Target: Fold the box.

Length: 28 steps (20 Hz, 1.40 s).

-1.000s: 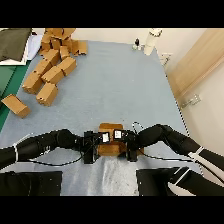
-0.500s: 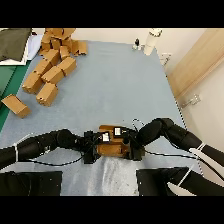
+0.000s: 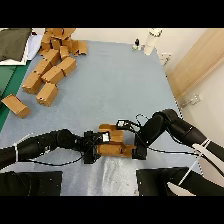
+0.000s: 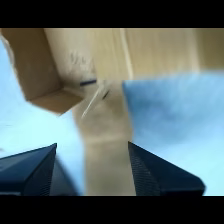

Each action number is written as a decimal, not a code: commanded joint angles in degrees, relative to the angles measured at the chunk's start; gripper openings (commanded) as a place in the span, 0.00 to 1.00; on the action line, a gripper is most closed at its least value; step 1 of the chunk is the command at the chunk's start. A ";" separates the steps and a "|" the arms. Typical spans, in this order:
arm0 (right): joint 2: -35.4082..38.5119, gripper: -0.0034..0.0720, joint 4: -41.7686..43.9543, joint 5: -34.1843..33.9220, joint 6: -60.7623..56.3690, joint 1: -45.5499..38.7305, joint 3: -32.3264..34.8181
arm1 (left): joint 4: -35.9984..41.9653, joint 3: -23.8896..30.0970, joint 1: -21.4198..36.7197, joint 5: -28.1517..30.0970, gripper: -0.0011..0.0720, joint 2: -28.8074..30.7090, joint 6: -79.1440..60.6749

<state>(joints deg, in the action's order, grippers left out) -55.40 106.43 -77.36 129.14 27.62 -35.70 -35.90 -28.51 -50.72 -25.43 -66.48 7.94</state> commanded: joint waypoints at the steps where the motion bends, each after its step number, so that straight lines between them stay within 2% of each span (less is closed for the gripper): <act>1: 0.61 0.99 2.78 -6.08 -24.17 -0.02 -0.74 | -0.07 0.00 0.00 -0.07 0.65 0.04 -0.04; 2: 0.61 0.99 5.11 -6.08 -29.42 -0.02 -0.66 | -0.07 0.00 0.00 -0.07 0.65 0.04 -0.04; 6: 0.59 0.99 17.31 -5.88 -30.58 0.02 -0.57 | -0.07 0.00 0.00 -0.07 0.65 0.04 -0.04; 11: 0.59 0.99 18.62 -5.68 -31.06 2.21 -0.39 | -0.07 0.00 0.00 -0.09 0.65 0.04 -0.04; 18: 0.59 0.97 20.46 -3.82 -42.58 6.29 -0.42 | -0.04 0.00 0.00 0.66 0.65 0.04 -0.04; 20: 0.59 0.69 20.50 -3.63 -43.30 7.85 -0.42 | -0.11 0.00 0.04 2.75 0.65 0.04 0.92; 24: 0.59 0.68 20.48 -1.66 -45.00 9.92 -0.42 | -0.42 0.00 0.11 2.47 0.65 0.39 0.87; 28: 0.59 0.68 20.50 -0.28 -45.38 9.94 -0.42 | -1.84 0.00 0.48 2.14 0.65 4.02 1.81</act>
<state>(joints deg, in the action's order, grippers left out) -54.83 126.85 -78.70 84.64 37.15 -36.12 -37.23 -28.45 -50.48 -23.03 -64.36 8.86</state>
